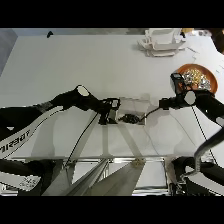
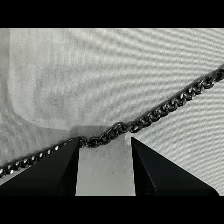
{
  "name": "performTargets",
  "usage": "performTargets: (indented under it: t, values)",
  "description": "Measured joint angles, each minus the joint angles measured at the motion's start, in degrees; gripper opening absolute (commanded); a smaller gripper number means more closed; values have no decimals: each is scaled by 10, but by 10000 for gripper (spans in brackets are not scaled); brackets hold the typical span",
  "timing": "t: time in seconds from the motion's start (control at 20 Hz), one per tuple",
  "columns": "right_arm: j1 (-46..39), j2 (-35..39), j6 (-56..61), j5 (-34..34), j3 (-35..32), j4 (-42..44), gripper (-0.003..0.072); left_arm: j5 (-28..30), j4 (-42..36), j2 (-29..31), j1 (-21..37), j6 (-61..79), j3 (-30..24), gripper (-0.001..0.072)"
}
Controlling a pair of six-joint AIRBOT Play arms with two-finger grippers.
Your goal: Fold the box and place the chain.
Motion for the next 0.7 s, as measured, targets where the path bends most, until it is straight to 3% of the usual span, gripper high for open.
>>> performTargets:
  t: [0.15,0.25,0.35,0.55,0.7]
  values:
    - [0,-3,2,-3,0,-2,282,0,0,0,0,0,0,10]
    - [0,-9,2,-6,0,-3,217,0,0,0,0,0,0,10]
    - [0,-16,2,-11,0,-5,214,0,0,0,0,0,0,10]
    - [0,-22,2,-11,0,-13,32,0,0,0,0,0,0,10]
    - [0,-23,2,-3,0,-14,14,0,0,0,0,0,0,10]
